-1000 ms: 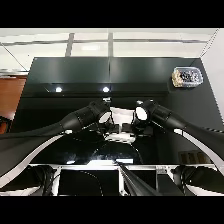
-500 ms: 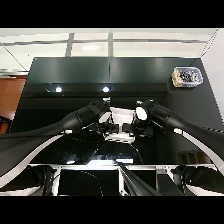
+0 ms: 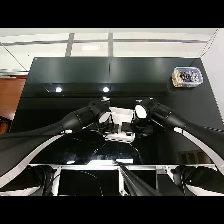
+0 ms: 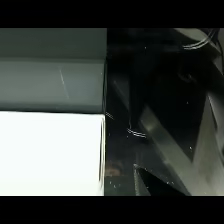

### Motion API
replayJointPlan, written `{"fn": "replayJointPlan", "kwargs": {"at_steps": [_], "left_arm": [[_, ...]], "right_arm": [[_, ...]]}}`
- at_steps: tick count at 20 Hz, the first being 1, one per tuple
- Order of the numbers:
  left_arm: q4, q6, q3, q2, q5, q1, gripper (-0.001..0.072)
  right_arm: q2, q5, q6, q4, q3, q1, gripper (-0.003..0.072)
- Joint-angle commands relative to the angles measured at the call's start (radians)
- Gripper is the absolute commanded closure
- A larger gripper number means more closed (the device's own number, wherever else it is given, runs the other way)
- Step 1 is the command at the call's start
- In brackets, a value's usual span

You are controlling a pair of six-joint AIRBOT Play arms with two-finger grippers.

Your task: Fold the box and place the chain.

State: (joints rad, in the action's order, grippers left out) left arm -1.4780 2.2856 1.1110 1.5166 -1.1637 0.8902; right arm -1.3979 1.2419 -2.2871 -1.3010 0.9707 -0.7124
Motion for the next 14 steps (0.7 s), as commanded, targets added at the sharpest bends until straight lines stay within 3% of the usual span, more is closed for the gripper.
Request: {"fn": "replayJointPlan", "kwargs": {"at_steps": [1,5,9,12,14], "left_arm": [[0.002,0.0,0.0,-0.001,-0.001,0.0,0.0679],[0.002,0.0,0.0,-0.001,0.0,0.0,0.068],[0.002,0.0,0.0,-0.001,-0.001,0.0,0.0679],[0.002,0.0,0.0,-0.001,0.0,0.0,0.068],[0.002,0.0,0.0,-0.001,0.003,0.0,0.0679]], "right_arm": [[0.013,0.08,0.075,-0.021,0.03,0.001,0.0229],[0.135,0.113,0.151,-0.103,0.04,0.002,0.023],[0.393,0.117,0.156,-0.256,0.04,0.008,0.0229],[0.544,0.116,0.161,-0.575,0.04,0.071,0.023],[0.555,0.096,0.162,-0.832,0.038,0.146,0.023]]}}
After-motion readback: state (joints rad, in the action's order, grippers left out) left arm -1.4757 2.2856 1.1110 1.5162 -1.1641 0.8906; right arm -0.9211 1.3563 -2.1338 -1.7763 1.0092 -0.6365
